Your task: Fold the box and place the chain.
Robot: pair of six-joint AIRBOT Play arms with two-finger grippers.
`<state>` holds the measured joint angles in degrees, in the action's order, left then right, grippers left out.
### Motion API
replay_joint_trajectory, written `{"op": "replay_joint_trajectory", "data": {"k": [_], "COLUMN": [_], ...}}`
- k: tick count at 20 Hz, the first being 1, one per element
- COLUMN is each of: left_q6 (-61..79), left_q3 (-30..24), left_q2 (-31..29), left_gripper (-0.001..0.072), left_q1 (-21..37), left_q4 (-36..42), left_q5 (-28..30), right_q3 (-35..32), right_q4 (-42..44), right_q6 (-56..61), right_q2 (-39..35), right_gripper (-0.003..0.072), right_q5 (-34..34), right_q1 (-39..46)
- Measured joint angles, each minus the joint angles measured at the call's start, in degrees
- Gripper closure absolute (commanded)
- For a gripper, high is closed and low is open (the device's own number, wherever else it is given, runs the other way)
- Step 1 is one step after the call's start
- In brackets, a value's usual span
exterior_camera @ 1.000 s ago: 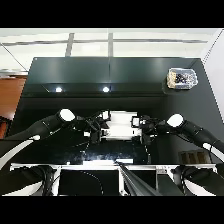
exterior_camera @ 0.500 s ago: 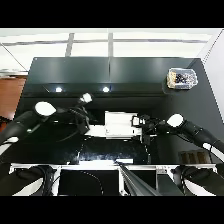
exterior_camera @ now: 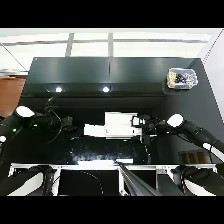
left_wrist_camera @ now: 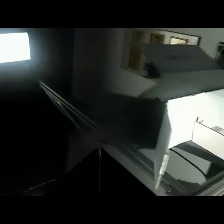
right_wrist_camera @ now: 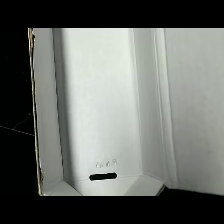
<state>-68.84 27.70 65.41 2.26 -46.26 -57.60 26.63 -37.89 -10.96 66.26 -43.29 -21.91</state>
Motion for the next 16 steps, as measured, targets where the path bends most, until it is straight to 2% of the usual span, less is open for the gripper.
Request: {"op": "replay_joint_trajectory", "data": {"k": [3, 7, 12, 13, 14, 15, 16], "left_q6": [3.0, 11.6, 16.2, 16.7, 16.9, 17.1, 17.4], "left_q3": [-1.1, -1.6, -1.2, -0.9, -0.6, -0.1, 0.4], "left_q2": [5.2, 11.5, 13.7, 13.9, 14.0, 14.1, 14.1], "left_gripper": [0.0678, 0.0679, 0.0674, 0.0622, 0.0490, 0.0426, 0.0282], "left_q1": [-1.7, -7.1, -11.5, -11.8, -12.1, -12.2, -12.3], "left_q4": [6.6, 18.4, 24.1, 24.4, 24.7, 25.2, 25.2], "left_q5": [0.1, 0.2, 1.4, 1.3, 1.3, 0.7, 0.0], "right_q3": [0.0, 0.0, 0.0, 0.0, 0.0, 0.0, 0.0], "right_q4": [0.0, 0.0, 0.0, 0.0, 0.0, 0.1, 0.2], "right_q6": [0.0, 0.0, 0.0, 0.0, 0.0, 0.0, 0.0], "right_q2": [0.0, 0.0, 0.0, 0.0, 0.0, 0.0, 0.0], "right_gripper": [0.0151, 0.0151, 0.0151, 0.0151, 0.0151, 0.0151, 0.0151], "right_q5": [0.0, 0.0, 0.0, 0.0, 0.0, 0.0, 0.0], "right_q1": [0.0, 0.0, 0.0, 0.0, 0.0, 0.0, 0.0]}}
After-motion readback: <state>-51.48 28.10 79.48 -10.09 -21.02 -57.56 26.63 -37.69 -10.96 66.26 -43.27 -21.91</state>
